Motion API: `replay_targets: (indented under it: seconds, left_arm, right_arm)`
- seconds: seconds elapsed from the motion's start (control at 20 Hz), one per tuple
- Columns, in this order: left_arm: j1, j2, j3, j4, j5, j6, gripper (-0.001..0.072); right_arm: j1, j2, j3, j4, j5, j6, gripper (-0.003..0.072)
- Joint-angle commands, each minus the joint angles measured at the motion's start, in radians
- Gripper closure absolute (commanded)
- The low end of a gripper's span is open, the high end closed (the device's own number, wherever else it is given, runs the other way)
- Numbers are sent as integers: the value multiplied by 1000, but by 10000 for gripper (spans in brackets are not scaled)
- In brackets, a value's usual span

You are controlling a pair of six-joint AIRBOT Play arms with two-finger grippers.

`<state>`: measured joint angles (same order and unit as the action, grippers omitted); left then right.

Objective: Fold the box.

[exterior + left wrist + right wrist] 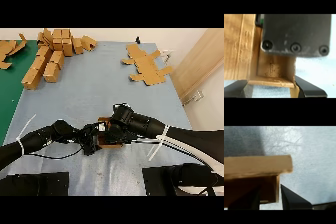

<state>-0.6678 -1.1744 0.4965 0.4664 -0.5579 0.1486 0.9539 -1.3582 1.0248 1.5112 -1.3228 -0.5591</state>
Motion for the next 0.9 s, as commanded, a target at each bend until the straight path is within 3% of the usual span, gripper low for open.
replay_targets:
  seconds: [0.0,0.15,0.25,0.7,0.85]
  left_arm:
    - [0,0,1,1,1,0,97]
    - [0,0,1,1,1,0,97]
    - [0,0,1,1,0,0,97]
    - [0,0,1,1,0,0,96]
    - [0,0,1,1,1,0,97]
  right_arm:
    - [-1,0,2,-5,-20,-5,311]
    - [0,16,2,-5,-21,-6,307]
    - [0,48,2,-5,-11,-6,244]
    - [-6,218,2,-50,-27,77,245]
    - [-26,219,-15,-66,-87,76,328]
